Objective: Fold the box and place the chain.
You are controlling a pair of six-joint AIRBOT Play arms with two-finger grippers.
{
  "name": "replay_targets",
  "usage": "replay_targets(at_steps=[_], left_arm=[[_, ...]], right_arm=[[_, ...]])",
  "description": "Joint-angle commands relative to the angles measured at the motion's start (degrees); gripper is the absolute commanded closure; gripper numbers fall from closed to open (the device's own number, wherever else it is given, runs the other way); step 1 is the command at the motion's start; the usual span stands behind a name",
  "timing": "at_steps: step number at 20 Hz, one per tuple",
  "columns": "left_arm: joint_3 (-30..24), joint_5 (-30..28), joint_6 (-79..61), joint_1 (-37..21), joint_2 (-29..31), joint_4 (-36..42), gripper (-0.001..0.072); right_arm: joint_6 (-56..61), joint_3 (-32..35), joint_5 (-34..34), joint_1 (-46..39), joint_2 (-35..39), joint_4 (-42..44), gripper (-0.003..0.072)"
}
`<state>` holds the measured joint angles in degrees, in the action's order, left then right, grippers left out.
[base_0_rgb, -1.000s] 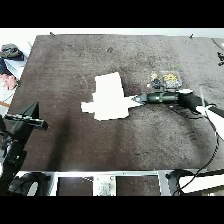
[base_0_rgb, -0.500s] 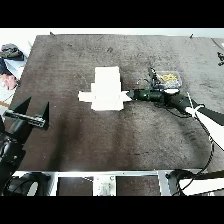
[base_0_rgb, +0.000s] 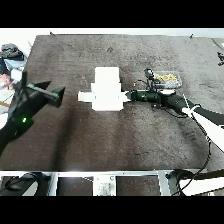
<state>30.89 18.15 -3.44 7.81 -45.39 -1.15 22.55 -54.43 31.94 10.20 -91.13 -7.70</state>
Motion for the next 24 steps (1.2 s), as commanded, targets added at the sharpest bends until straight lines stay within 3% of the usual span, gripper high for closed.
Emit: replay_targets(at_steps=[1,4,10,15,17,19,24], left_arm=[[13.1,7.7,3.8,0.0,-18.0,0.0,0.0077],[26.0,14.6,10.1,0.0,-30.5,-4.1,0.0077],[57.6,35.0,37.4,0.0,-53.7,-30.0,0.0076],[78.1,52.0,47.8,0.0,-68.5,-37.0,0.0077],[82.4,56.3,48.5,0.0,-73.0,-37.7,0.0077],[84.7,56.8,49.6,0.0,-76.4,-37.7,0.0076],[84.8,57.5,49.2,0.0,-80.0,-34.7,0.0076]], right_arm=[[-1.9,0.0,-0.3,0.1,-0.1,0.0,0.0679],[-2.0,0.0,-0.5,0.1,-0.2,0.0,0.0678],[-2.8,0.0,-1.4,0.1,-0.2,0.0,0.0678],[-3.4,0.0,-1.3,0.1,-0.2,0.0,0.0678],[-3.5,0.0,-1.3,0.1,-0.2,0.0,0.0678],[-3.5,0.0,-1.3,0.1,-0.2,0.0,0.0678],[-3.5,0.0,-1.3,0.1,-0.2,-0.2,0.0678]])
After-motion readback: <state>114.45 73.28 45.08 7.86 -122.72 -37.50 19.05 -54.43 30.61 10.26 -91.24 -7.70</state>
